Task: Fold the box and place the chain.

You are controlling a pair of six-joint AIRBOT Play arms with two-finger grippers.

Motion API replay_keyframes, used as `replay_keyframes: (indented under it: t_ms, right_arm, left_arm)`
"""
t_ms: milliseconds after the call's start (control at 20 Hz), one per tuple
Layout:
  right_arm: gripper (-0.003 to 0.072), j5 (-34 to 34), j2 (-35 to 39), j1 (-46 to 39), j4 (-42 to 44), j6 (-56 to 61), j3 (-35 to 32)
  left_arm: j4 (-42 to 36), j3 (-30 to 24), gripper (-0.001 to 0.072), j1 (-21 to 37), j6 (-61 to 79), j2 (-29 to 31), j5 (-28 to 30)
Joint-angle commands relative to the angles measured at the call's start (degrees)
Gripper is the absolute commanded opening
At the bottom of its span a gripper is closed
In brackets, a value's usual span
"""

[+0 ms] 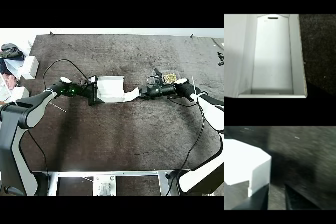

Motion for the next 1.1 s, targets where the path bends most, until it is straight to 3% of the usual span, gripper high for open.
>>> replay_keyframes:
  t_ms: [0,150,200,250,450,650,1050]
  right_arm:
    - [0.0243,2.1,-0.5,0.85,3.91,-1.55,0.98]
    - [0.0278,1.99,-0.5,3.93,3.15,-1.51,1.99]
    - [0.0461,1.29,-0.5,5.14,1.84,-1.11,2.64]
    - [0.0489,1.07,-0.5,6.14,0.17,-0.83,3.63]
    - [0.0489,1.05,-0.5,7.43,-1.2,2.8,8.39]
    - [0.0489,0.92,-0.5,10.43,-12.55,11.28,11.74]
    - [0.0469,0.98,-0.5,15.43,-21.29,17.05,16.57]
  left_arm:
    - [0.0,0.0,0.0418,0.0,0.0,-0.02,0.0]
    - [0.0,0.0,0.0418,0.0,0.0,0.0,0.0]
    - [0.0,0.0,0.0418,0.0,0.0,0.0,0.0]
    - [0.0,0.0,0.0418,0.0,0.0,0.0,-0.02]
    - [0.0,0.0,0.0418,0.0,0.0,0.0,-0.02]
    - [0.0,0.0,0.0418,0.0,0.0,0.0,-0.02]
    - [0.0,0.0,0.0418,0.02,0.0,-0.02,-0.04]
